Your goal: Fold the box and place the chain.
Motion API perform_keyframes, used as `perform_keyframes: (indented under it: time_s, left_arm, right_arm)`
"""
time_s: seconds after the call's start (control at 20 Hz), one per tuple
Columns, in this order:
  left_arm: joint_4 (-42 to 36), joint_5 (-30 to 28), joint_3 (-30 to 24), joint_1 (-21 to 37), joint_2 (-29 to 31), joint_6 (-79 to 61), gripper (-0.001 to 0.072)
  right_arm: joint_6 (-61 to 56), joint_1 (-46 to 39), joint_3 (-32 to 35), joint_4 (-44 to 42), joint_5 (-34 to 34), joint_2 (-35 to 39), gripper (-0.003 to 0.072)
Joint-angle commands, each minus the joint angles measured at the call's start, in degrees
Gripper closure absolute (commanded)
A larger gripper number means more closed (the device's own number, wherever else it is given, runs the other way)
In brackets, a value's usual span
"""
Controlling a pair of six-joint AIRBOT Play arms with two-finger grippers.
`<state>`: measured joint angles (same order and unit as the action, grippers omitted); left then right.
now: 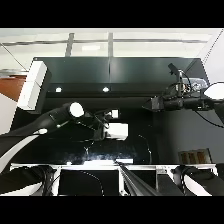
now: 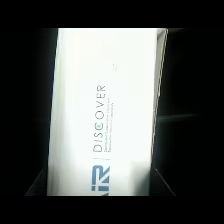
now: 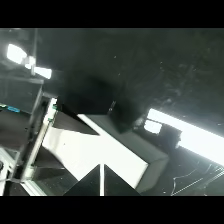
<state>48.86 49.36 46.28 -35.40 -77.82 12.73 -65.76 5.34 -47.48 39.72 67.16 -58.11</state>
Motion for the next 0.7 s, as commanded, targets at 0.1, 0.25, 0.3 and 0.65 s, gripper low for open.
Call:
perform_keyframes:
  time_s: [0.1, 0.25, 0.3, 0.65]
  left_arm:
    - [11.8, 17.5, 0.9, 15.6, 7.3, 18.8, 0.0479]
    - [16.1, 22.4, 0.7, 32.9, 15.9, 24.5, 0.0479]
    - [16.7, 22.9, 0.5, 39.8, 18.7, 25.6, 0.0479]
    - [23.7, 24.0, 0.3, 80.0, 25.8, 30.9, 0.0479]
  right_arm:
    - [0.0, -6.8, 0.0, 1.9, 1.4, 0.1, 0.0650]
    - [0.0, -9.0, 0.0, 4.5, 1.8, 0.1, 0.0650]
    - [0.0, -9.0, 0.0, 5.2, 1.6, 0.1, 0.0650]
    - [0.4, -9.0, 0.2, 5.3, 0.9, 0.1, 0.0650]
